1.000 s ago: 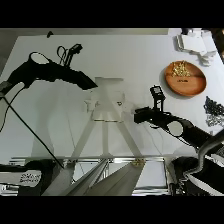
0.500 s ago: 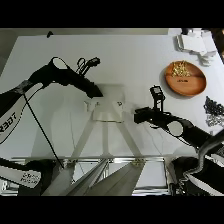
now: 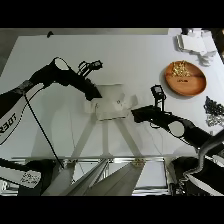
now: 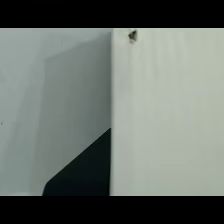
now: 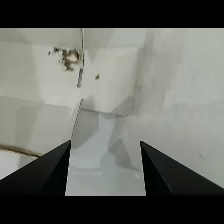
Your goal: Fold the box and place the chain.
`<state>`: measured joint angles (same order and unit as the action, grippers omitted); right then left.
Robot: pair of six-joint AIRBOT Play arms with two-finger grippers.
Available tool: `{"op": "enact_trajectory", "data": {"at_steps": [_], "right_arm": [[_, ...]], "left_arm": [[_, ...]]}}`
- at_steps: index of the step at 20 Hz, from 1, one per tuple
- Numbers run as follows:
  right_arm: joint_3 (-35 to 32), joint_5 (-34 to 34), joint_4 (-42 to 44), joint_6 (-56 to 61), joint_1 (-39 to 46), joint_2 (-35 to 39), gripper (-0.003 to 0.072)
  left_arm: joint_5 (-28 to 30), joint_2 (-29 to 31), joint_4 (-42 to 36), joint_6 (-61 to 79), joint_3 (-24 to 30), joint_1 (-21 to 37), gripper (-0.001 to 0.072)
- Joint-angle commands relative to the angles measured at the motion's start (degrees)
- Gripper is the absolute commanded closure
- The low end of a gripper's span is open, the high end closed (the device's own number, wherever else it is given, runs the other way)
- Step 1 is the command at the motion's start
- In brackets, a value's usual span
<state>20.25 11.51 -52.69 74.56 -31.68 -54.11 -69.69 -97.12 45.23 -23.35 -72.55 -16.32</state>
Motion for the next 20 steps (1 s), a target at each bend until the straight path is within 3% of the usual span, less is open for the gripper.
{"op": "enact_trajectory", "data": {"at_steps": [1,5,7,9,10,11,13,16,20], "right_arm": [[0.3,-0.7,-0.2,0.0,0.0,4.1,0.0197],[0.4,-1.5,-3.0,0.2,0.9,12.8,0.0202],[0.4,-1.3,-3.0,0.5,4.2,16.6,0.0203],[0.4,-0.7,-3.0,0.5,8.6,19.5,0.0203],[0.4,0.1,-3.0,0.5,11.1,20.7,0.0203],[0.4,1.0,-3.0,0.5,13.7,21.6,0.0203],[0.4,2.3,-3.0,0.5,17.9,22.2,0.0203],[0.4,2.8,-3.0,0.5,21.6,22.2,0.0203],[0.4,3.0,-3.0,0.4,22.4,22.2,0.0204]], "left_arm": [[-0.2,3.0,3.5,-1.5,-0.1,0.1,0.0705],[-0.7,11.7,2.6,2.0,0.0,0.1,0.0705],[-1.0,16.4,-8.4,9.1,1.8,1.3,0.0706],[-4.1,19.0,-27.1,17.8,7.3,3.7,0.0705],[-6.1,19.2,-31.3,20.9,10.3,4.0,0.0705],[-6.5,19.1,-30.4,22.5,12.9,3.9,0.0704],[-3.8,18.5,-21.4,23.5,16.3,3.2,0.0704],[0.6,17.0,-9.7,23.5,16.5,2.8,0.0703],[5.3,15.0,-8.6,26.6,16.5,2.6,0.0704]]}}
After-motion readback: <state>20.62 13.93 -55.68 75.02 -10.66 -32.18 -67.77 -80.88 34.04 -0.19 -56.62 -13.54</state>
